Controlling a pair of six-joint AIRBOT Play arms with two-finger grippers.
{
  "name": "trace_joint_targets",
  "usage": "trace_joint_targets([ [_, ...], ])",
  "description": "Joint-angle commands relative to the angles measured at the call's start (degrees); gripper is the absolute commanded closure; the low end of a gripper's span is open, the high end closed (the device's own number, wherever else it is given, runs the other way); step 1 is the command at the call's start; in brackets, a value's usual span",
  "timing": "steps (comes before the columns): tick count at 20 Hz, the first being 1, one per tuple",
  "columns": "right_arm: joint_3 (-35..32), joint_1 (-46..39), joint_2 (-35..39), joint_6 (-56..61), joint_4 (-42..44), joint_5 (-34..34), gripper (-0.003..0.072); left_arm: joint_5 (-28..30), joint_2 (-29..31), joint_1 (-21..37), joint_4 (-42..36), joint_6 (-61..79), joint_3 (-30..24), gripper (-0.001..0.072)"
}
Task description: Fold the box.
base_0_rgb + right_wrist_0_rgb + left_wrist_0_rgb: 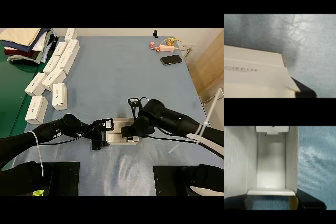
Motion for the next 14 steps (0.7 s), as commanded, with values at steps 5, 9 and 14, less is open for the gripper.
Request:
trace_joint_targets([
  [5, 1.9, 2.2, -4.9, 9.2, -4.2, -1.4, 0.0323, 0.0, 0.0, 0.0, 0.0, 0.0, 0.0, 0.0183],
  [9, 1.9, 2.2, -4.9, 9.6, -5.1, -1.4, 0.0382, 0.0, 0.0, 0.0, 0.0, 0.0, 0.0, 0.0183],
  [14, 1.9, 2.2, -4.9, 9.6, -5.2, -2.5, 0.0685, 0.0, 0.0, 0.0, 0.0, 0.0, 0.0, 0.0183],
])
